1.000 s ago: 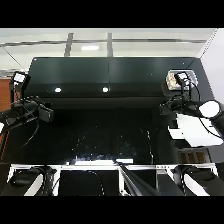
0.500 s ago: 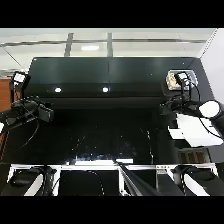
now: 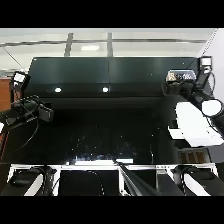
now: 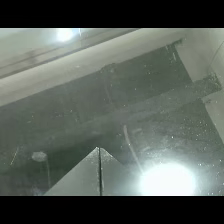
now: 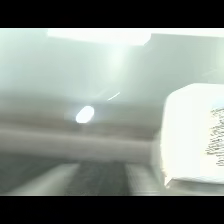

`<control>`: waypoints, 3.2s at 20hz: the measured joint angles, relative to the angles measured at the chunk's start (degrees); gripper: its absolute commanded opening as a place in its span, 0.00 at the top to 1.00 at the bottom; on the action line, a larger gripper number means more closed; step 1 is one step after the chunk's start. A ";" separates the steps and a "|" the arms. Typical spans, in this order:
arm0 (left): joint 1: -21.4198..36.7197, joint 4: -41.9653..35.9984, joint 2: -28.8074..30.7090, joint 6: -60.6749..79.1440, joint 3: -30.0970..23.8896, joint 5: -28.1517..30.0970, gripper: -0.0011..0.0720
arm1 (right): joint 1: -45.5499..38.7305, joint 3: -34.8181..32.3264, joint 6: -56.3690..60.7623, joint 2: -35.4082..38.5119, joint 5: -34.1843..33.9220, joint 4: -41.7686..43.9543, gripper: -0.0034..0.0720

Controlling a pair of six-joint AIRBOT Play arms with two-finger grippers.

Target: Fold the box and place the chain.

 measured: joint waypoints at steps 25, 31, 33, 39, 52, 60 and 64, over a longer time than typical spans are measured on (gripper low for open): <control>0.00 -5.60 -4.48 -0.04 -0.02 3.85 0.95 | -54.53 34.64 -11.26 -33.07 69.94 -23.02 0.94; 0.00 -5.88 -4.68 0.00 -0.02 3.93 0.95 | -46.99 31.61 -11.67 -26.10 70.77 -10.86 0.94; 0.00 -6.16 -4.70 0.00 -0.02 3.93 0.95 | -42.42 28.37 -11.69 -22.12 69.31 -6.91 0.94; -0.13 -11.98 -6.25 0.00 -0.09 3.98 0.95 | -25.14 11.23 -10.75 -8.87 57.88 9.66 0.94; -5.09 -39.26 -42.03 3.41 11.23 -4.22 0.02 | 17.33 -10.60 -11.02 -0.76 21.03 26.45 0.94; -6.56 -44.54 -59.32 10.58 19.67 -22.88 0.43 | 20.04 -11.04 -11.02 -0.66 18.75 26.99 0.94; -6.84 -41.27 -61.09 16.50 21.49 -28.79 0.69 | 20.22 -11.04 -11.02 -0.66 18.58 26.97 0.94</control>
